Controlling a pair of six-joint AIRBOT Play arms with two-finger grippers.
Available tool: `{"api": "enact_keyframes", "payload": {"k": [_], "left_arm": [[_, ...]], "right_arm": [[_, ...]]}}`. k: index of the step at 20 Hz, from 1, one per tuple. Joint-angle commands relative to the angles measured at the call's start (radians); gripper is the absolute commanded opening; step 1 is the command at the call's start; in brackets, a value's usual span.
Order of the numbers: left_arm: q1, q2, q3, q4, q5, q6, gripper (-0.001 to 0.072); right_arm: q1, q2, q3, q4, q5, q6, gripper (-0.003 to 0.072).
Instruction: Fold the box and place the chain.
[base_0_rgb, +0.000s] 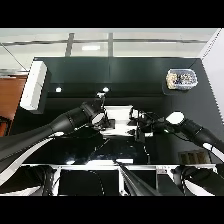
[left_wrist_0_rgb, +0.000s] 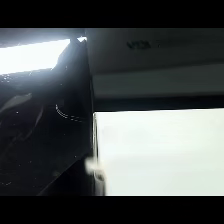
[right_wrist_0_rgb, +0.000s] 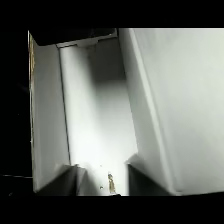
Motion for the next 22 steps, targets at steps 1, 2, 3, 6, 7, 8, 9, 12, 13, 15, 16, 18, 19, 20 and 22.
{"api": "enact_keyframes", "payload": {"k": [1,2,3,6,7,8,9,12,13,15,16,18,19,20,22], "left_arm": [[0.0,0.0,0.0,0.001,0.0,0.001,0.0027],[0.0,0.0,0.0,0.002,0.002,0.001,0.0027],[0.0,0.0,0.0,0.004,0.003,0.001,0.0027],[0.0,0.0,0.0,0.004,0.005,0.001,0.0027],[0.0,0.0,0.0,0.004,0.005,0.001,0.0027],[0.0,0.0,0.0,0.003,0.003,0.001,0.0027],[-0.001,0.0,0.0,0.0,0.004,0.001,0.0027],[0.0,0.0,0.0,0.001,0.004,0.001,0.0027],[0.0,0.0,0.0,0.001,0.004,0.001,0.0027],[0.0,0.0,0.0,0.001,0.004,0.001,0.0027],[0.0,0.0,0.0,0.001,0.004,0.001,0.0027],[0.0,0.0,0.0,0.001,0.004,0.001,0.0027],[0.0,0.0,0.0,0.001,0.004,0.001,0.0027],[0.0,0.0,0.0,0.001,0.004,0.001,0.0027],[0.0,0.0,0.0,0.001,0.005,0.001,0.0027]], "right_arm": [[0.001,-0.001,0.0,0.001,0.003,0.019,0.0243],[0.001,-0.001,0.0,0.002,0.002,0.019,0.045],[0.001,-0.001,0.0,0.001,0.004,0.021,0.0477],[-0.005,0.01,0.001,-0.002,0.006,0.203,0.0015],[-0.02,0.029,0.008,-0.008,0.025,0.306,0.0015],[-0.048,0.062,0.019,-0.01,0.071,0.464,0.0015],[-0.081,0.101,0.027,-0.022,0.13,0.595,0.0015],[-0.28,0.252,0.037,-0.244,0.306,0.915,0.0015],[-0.378,0.296,0.037,-0.354,0.349,1.03,0.0014],[-0.603,0.343,0.032,-0.571,0.374,1.24,0.0015],[-0.703,0.342,0.017,-0.6,0.345,1.324,0.0014],[-0.861,0.342,-0.047,-0.52,0.273,1.514,0.0015],[-0.89,0.336,-0.081,-0.451,0.276,1.504,0.0015],[-0.886,0.319,-0.116,-0.395,0.298,1.476,0.0014],[-0.822,0.253,-0.165,-0.334,0.364,1.374,0.0015]]}}
